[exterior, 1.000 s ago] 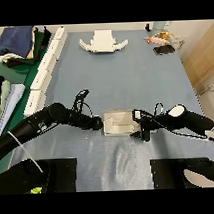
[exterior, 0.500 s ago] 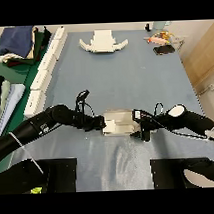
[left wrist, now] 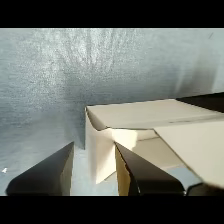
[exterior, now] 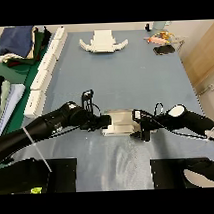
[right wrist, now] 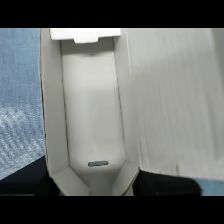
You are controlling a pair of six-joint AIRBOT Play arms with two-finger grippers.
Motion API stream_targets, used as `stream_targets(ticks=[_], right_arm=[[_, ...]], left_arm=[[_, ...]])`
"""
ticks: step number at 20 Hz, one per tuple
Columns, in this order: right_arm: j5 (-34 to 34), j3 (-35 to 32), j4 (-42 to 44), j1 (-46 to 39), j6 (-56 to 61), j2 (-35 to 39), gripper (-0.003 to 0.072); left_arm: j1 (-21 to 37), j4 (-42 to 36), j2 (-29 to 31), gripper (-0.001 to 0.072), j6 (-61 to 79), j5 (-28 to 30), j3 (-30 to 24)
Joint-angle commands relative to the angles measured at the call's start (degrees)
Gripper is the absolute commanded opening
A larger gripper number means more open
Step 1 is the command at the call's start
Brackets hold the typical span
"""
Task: Fold the box.
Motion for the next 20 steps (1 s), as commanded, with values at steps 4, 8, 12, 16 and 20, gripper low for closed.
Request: stream_targets(ticks=[4, 8, 12, 16, 20], right_arm=[[0.0, 0.0, 0.0, 0.0, 0.0, 0.0, 0.052], [0.0, 0.0, 0.0, 0.0, 0.0, 0.0, 0.052], [0.0, 0.0, 0.0, 0.0, 0.0, 0.0, 0.052], [0.0, 0.0, 0.0, 0.0, 0.0, 0.0, 0.052], [0.0, 0.0, 0.0, 0.0, 0.0, 0.0, 0.052]], left_arm=[[-5.7, 6.8, -8.2, 0.0411, -10.5, -7.2, 8.0], [-6.1, 8.9, -12.0, 0.0411, -13.0, -11.9, 12.1], [-7.0, 10.6, -16.1, 0.0411, -13.0, -16.4, 15.6], [-7.2, 10.7, -17.9, 0.0411, -14.4, -16.4, 16.0], [-7.1, 10.9, -19.0, 0.0384, -14.4, -16.4, 16.5]])
